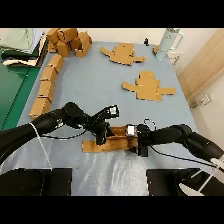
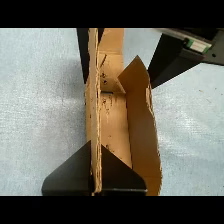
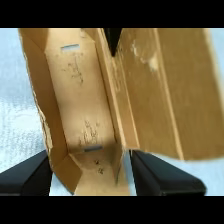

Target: Fold the box.

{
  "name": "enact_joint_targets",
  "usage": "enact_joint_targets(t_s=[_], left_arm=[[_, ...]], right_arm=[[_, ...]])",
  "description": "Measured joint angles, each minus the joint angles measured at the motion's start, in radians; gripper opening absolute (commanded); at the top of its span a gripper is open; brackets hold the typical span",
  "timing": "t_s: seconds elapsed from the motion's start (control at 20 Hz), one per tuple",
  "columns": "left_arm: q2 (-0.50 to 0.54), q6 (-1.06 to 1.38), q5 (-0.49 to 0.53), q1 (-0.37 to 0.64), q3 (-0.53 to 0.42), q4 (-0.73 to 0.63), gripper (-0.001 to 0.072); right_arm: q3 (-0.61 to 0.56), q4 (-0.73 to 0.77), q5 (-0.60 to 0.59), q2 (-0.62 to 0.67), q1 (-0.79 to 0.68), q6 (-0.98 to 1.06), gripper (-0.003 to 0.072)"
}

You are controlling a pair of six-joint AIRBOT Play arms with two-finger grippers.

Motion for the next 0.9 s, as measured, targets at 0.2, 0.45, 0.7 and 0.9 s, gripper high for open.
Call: enact_joint_targets(t_s=[0.2,0.45,0.7,0.9], left_arm=[[0.000,0.000,0.000,0.000,0.000,0.000,0.0015],[0.000,0.000,0.000,0.000,0.000,0.000,0.0015],[0.000,0.000,0.000,0.000,0.000,0.000,0.0015],[0.000,0.000,0.000,0.000,0.000,0.000,0.0015]], right_arm=[[0.022,0.055,-0.028,-0.072,-0.026,-0.092,0.0718],[0.030,0.063,-0.037,-0.095,-0.033,-0.116,0.0717],[0.031,0.063,-0.047,-0.107,-0.034,-0.122,0.0716],[0.031,0.064,-0.045,-0.136,-0.034,-0.124,0.0706]])
